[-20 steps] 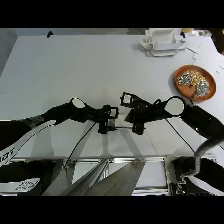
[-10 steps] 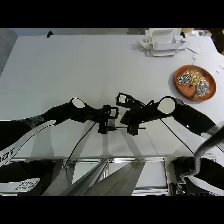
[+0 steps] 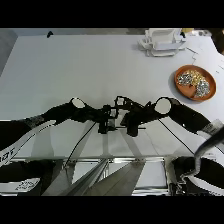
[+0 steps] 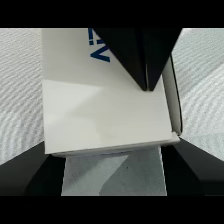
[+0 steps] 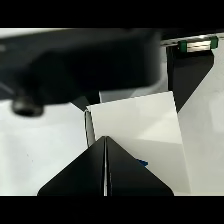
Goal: Fold the box and place the chain.
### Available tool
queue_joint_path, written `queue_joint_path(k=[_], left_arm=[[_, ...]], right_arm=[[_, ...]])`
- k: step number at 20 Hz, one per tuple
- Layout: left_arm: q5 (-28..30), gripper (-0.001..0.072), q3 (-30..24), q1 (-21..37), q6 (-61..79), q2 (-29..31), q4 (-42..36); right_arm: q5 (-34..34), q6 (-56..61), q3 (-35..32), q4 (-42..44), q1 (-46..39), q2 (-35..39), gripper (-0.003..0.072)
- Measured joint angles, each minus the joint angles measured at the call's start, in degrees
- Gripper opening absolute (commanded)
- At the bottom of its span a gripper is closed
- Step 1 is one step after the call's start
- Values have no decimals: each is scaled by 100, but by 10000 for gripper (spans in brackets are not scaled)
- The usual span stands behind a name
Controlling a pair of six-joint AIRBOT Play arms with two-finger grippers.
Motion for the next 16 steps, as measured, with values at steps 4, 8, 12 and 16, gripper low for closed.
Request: queue_joint_path(k=[4,8,12,16], left_arm=[[0,140,0,0,0,0,2],[0,140,0,0,2,0,2],[7,140,0,-2,9,0,-2],[0,140,0,0,2,0,-2]], right_arm=[[15,186,-2,-234,44,-33,14],[48,328,-2,-343,55,-94,14],[83,398,-11,-420,57,-48,14],[59,426,-22,-529,50,319,14]])
